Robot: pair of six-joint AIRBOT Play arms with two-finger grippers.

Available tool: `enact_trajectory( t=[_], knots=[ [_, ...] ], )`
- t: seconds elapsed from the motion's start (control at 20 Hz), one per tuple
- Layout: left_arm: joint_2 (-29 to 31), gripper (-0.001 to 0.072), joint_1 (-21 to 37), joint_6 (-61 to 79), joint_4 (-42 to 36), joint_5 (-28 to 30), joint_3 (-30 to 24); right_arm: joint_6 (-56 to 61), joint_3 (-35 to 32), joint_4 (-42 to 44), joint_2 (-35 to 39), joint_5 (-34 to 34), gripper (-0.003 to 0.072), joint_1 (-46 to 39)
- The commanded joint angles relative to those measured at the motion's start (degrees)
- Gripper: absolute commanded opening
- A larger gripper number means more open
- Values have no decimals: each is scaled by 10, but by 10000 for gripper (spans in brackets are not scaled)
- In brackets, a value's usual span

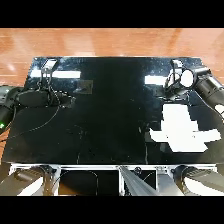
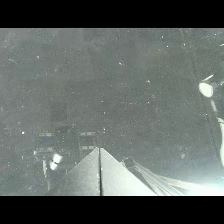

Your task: Fold the box and place the chain.

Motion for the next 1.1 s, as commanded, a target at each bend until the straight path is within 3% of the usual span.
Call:
enact_trajectory(
  t=[0.0,0.65,0.75,0.85,1.0,1.05],
  knots=[
    [0,17,0,0,0,0,0,0,0,0,0,0,28,0],
    [0,18,0,0,0,-2,0,0,0,0,0,0,28,0],
    [-1,18,0,0,-1,-42,0,0,0,0,0,-1,28,0],
    [-1,18,0,0,-4,-74,0,0,0,0,0,-35,28,0],
    [-2,20,0,0,-24,-69,0,-2,0,7,0,-98,30,0],
    [-3,92,0,0,-24,-75,0,-28,0,5,-1,-99,32,-2]
  ],
)
